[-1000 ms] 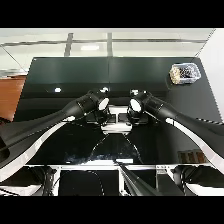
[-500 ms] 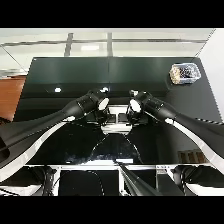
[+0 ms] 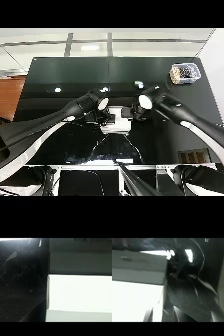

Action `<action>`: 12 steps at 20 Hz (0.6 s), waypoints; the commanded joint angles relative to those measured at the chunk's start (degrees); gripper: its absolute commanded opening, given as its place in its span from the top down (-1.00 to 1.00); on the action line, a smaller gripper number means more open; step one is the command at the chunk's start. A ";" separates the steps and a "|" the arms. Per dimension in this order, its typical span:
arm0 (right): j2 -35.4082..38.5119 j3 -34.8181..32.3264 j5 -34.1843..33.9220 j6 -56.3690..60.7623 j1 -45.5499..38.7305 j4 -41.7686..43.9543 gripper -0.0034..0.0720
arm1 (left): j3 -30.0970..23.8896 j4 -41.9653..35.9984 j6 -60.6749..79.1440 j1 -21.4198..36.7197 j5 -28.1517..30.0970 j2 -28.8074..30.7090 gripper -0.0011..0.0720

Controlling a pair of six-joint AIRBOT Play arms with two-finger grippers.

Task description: Fold the box and place the chain.

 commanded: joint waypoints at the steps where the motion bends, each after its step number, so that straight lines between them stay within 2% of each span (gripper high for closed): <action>1: 10.75 0.07 0.15 -3.58 -1.18 -6.49 0.15 | 0.02 -0.20 -0.09 0.02 0.83 0.00 0.89; 3: 15.72 0.07 1.53 -3.56 -2.80 -17.44 0.15 | 0.04 -0.35 -0.09 0.02 1.95 0.00 0.89; 5: 17.14 0.07 5.03 -3.58 -6.75 -26.64 0.15 | 0.04 -0.33 -0.09 0.04 2.62 0.00 0.89; 7: 16.55 0.00 5.64 -4.42 -13.79 -28.72 0.11 | 0.04 -0.35 -0.09 0.26 2.56 0.00 0.89; 9: 15.54 0.00 2.29 -4.52 -21.86 -27.87 -0.60 | 0.04 -0.33 -0.09 0.79 2.54 0.00 0.89; 12: 12.66 0.02 -4.85 -8.50 -31.61 -22.23 -0.62 | 0.04 -0.35 -0.07 1.99 1.66 0.00 0.89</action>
